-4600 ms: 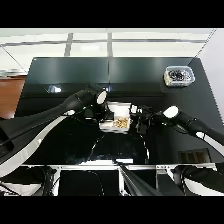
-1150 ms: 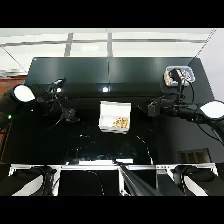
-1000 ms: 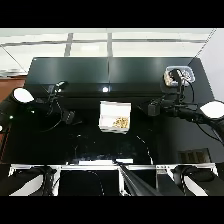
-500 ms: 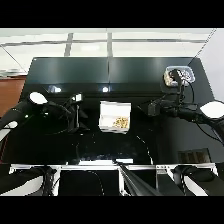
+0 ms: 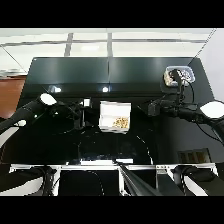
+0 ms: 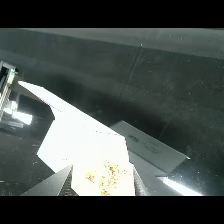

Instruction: Fold the box and place the chain.

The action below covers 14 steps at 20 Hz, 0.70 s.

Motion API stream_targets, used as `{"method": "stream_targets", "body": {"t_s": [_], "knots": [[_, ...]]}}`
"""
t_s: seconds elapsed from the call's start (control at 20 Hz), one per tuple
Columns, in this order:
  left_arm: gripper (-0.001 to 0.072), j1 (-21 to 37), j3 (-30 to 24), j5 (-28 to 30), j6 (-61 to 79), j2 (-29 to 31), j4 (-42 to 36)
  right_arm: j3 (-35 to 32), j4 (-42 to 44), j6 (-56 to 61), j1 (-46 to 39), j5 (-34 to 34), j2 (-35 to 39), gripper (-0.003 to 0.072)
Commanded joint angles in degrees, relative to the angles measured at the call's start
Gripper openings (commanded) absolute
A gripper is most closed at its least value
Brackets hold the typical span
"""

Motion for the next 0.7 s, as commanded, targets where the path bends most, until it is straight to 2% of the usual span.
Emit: {"method": "stream_targets", "body": {"t_s": [0.0, 0.25, 0.4, 0.65], "knots": [[0.0712, -0.5, 0.0, 3.1, 0.7, -0.2, 0.0, 0.0, 0.1, 0.0, 0.0, 0.0, 0.0, 0.0440], [0.0709, -1.3, 0.0, 2.7, 1.0, -0.4, 0.4, 0.0, 0.1, 0.0, 0.0, 0.0, 0.0, 0.0441], [0.0706, -2.6, 0.0, 2.9, 7.5, -0.7, 2.1, 0.0, 0.2, 0.0, 0.0, 0.0, 0.0, 0.0440], [0.0706, -3.8, 0.0, 1.7, 7.5, -2.1, -0.1, 0.0, 0.2, 0.0, 0.0, 0.0, 0.0, 0.0441]]}}
